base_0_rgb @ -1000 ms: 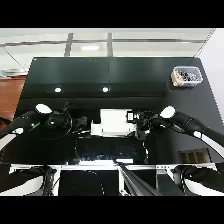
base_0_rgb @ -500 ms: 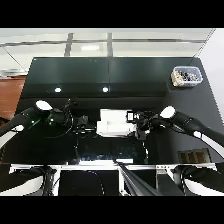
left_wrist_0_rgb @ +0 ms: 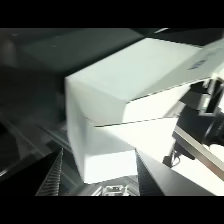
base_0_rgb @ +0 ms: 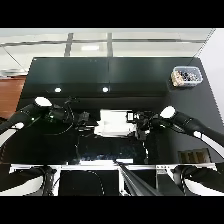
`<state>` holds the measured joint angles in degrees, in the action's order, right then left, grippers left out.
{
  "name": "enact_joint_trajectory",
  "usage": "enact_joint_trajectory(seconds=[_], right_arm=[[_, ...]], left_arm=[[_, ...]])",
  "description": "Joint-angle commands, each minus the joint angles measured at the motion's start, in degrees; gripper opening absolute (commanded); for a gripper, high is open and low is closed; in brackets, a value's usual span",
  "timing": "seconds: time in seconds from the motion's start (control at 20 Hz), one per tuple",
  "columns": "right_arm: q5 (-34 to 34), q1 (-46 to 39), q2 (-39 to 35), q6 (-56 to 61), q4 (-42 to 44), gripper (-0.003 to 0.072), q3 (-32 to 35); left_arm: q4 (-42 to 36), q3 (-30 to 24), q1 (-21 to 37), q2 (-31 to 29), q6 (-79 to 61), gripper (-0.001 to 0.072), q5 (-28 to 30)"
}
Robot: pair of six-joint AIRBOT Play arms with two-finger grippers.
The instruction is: Fold the box and place the chain.
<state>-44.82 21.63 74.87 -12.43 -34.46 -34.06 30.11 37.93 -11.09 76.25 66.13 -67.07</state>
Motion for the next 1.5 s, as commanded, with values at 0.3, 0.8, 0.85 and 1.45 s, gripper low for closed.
enact_joint_trajectory(seconds=[0.3,0.8,0.85,1.45], right_arm=[[0.0,0.04,0.02,0.02,0.0,0.0126,0.02],[0.0,0.04,0.02,0.02,0.02,0.0127,0.02],[0.0,0.04,0.02,0.02,0.02,0.0126,0.02],[0.0,0.04,0.02,0.02,0.02,0.0127,0.02]], left_arm=[[-3.19,3.82,-3.61,0.42,-1.16,0.0466,-0.94],[17.97,13.84,-16.13,0.42,21.79,0.0466,3.8],[19.47,14.14,-17.31,0.42,22.25,0.0466,4.22],[29.73,14.19,-22.91,0.42,33.68,0.0466,10.78]])
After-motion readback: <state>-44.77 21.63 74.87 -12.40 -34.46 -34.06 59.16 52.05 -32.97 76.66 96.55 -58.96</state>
